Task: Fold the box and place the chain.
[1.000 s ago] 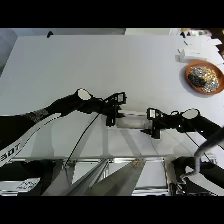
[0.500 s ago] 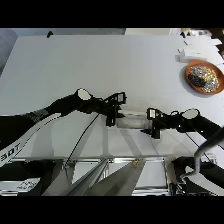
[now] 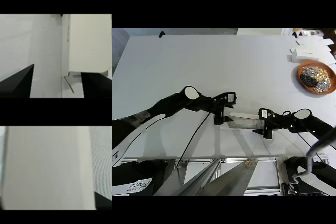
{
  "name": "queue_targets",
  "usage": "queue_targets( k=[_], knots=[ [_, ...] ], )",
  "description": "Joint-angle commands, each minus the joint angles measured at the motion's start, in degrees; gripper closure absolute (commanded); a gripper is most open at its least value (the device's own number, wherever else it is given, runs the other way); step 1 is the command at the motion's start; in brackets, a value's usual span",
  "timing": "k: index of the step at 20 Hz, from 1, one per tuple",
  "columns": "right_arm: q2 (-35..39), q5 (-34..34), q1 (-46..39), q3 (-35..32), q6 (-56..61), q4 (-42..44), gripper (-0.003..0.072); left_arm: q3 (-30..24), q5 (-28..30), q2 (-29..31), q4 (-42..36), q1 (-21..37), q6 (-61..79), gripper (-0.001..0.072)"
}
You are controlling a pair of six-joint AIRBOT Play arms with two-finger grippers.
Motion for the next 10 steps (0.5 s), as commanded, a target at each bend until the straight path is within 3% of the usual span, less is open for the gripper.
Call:
queue_targets(
  k=[1,5,6,8,9,10],
  knots=[
    [0.0,0.0,0.0,0.0,0.0,0.0,0.0276,0.0,-1.3,4.6,10.7,1.6,-11.3,0.0078],
    [0.0,0.0,0.0,0.0,0.0,0.0,0.0276,0.0,-5.2,11.1,14.3,4.9,-17.5,0.0109],
    [0.0,0.0,0.0,0.0,0.0,0.0,0.0276,0.0,-6.8,12.9,14.3,5.6,-17.5,0.0236],
    [0.0,0.0,0.0,0.0,0.0,0.0,0.0276,0.0,-9.3,16.0,14.4,6.5,-17.4,0.0574],
    [0.0,0.0,0.0,0.0,0.0,0.0,0.0276,0.0,-10.4,17.4,14.4,6.5,-17.0,0.069],
    [0.0,0.0,0.0,0.0,0.0,0.0,0.0276,0.0,-11.3,18.4,14.4,6.5,-16.9,0.0706]
  ],
)
